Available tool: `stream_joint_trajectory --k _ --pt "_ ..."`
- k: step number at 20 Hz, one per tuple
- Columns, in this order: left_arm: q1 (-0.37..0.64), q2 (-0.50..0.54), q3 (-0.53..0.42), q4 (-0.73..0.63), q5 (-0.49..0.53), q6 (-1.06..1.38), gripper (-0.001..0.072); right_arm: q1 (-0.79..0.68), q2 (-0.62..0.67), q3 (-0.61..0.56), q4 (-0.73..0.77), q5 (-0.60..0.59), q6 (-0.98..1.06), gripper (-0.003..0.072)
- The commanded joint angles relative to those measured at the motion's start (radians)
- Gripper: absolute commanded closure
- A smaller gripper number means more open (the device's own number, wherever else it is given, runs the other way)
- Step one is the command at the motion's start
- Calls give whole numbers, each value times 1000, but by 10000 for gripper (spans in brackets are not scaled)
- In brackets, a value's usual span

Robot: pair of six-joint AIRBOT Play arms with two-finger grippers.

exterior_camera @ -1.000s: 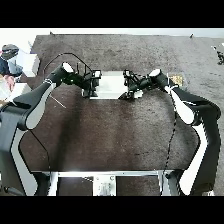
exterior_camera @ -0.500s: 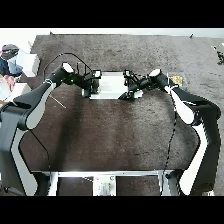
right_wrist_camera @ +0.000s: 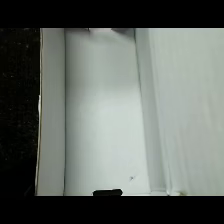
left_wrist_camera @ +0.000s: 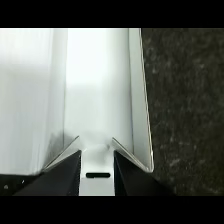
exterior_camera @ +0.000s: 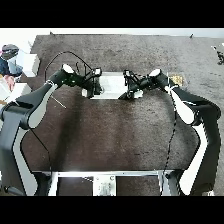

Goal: Fold the box and place the chain.

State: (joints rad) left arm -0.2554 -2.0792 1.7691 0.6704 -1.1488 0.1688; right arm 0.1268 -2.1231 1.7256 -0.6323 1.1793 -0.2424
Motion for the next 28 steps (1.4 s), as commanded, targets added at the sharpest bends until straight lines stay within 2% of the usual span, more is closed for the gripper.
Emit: stream_joint_trajectory --k 1,4,8,9,10,16,17,18,23,24,26,28 --pt "-1 -3 0 -27 -11 1 484 1 -1 0 0 -1 0 221" --pt "0 -26 0 -51 -23 8 455 1 -1 0 0 -1 0 222" --pt "0 -34 0 -63 -21 8 453 1 -1 0 0 -1 0 222" --pt "2 -34 0 -70 -21 8 382 1 -1 1 0 -1 0 221" --pt "3 -34 0 -85 -19 7 159 1 -1 0 0 -1 0 221" --pt "3 -34 0 -104 -1 5 143 1 -1 0 0 -1 0 222" --pt "6 -34 0 -101 -1 -4 198 1 -1 0 0 0 0 221" --pt "13 -34 0 -91 -6 -37 311 1 -1 0 0 0 0 222" --pt "81 -20 4 -103 -112 -63 662 1 -1 0 0 -1 0 222" --pt "90 -19 19 -107 -148 -64 697 1 -1 0 0 -1 0 221" --pt "98 -18 64 -106 -207 -122 698 1 -1 0 0 -1 0 222" --pt "104 4 98 -101 -222 -216 700 1 -1 0 0 -1 0 221"
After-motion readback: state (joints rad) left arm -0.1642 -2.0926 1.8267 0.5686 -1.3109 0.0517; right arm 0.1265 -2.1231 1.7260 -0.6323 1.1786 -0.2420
